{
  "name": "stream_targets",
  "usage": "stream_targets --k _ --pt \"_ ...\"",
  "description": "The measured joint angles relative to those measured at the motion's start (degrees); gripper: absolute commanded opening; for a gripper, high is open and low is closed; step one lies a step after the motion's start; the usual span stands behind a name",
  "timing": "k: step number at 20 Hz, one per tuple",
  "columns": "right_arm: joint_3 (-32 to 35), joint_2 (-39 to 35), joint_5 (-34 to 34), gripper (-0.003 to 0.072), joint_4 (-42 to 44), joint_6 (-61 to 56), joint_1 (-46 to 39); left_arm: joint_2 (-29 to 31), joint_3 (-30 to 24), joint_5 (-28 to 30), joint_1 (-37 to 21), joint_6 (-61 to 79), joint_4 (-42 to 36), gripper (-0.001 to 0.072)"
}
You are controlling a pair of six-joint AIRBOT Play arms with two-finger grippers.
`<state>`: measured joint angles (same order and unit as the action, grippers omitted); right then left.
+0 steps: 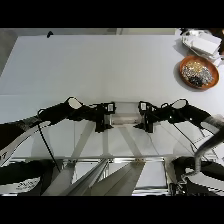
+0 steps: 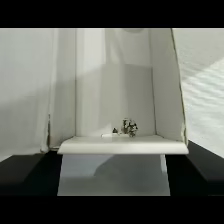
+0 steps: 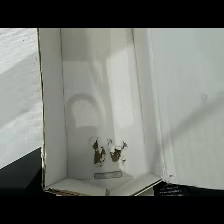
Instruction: Fold the box and place the chain.
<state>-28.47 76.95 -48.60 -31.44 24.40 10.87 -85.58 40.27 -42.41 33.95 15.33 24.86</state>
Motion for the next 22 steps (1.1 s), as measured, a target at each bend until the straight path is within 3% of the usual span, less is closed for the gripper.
stream_targets --k 3,4,22 --pt "0.0 0.0 0.11 0.0319 0.09 -0.04 -0.02 -0.39 0.0 0.17 0.35 0.13 -0.68 0.0337" --pt "0.0 0.0 0.09 0.0319 0.04 0.0 -0.04 -0.46 0.0 0.22 0.48 0.13 -0.85 0.0315" --pt "-0.02 0.0 -0.02 0.0319 -0.02 0.11 -0.04 -0.68 0.0 -0.07 0.74 -0.22 -1.49 0.0323"
